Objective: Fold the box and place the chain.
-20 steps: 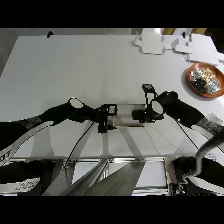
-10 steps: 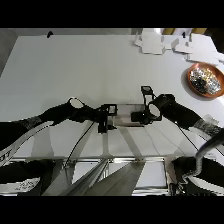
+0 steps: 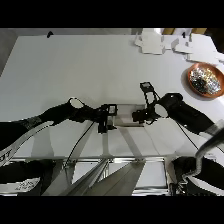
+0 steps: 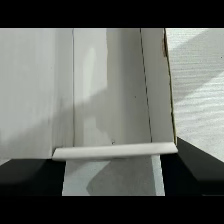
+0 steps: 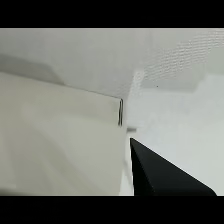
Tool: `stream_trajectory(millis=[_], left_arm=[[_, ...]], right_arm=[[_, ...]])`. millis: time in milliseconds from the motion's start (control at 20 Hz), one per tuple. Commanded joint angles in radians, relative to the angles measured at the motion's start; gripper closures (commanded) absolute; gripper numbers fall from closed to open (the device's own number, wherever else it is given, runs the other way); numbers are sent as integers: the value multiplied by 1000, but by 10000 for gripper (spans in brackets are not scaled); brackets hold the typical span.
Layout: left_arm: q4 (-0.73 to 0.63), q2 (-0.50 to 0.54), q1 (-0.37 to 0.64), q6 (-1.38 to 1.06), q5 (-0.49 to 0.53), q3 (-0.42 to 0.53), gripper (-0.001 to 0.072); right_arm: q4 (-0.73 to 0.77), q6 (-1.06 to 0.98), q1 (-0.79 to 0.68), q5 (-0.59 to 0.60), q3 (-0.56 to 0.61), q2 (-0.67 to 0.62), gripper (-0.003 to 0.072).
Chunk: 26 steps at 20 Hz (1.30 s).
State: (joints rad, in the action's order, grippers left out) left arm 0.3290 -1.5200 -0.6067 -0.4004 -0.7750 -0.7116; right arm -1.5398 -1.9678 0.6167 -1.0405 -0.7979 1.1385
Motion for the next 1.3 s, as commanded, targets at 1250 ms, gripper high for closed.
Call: stream_trajectory(millis=[1250], left_arm=[[0, 0, 1, 0, 0, 0, 500]], right_arm=[[-3, 530, -1062, 239, -450, 362, 435]])
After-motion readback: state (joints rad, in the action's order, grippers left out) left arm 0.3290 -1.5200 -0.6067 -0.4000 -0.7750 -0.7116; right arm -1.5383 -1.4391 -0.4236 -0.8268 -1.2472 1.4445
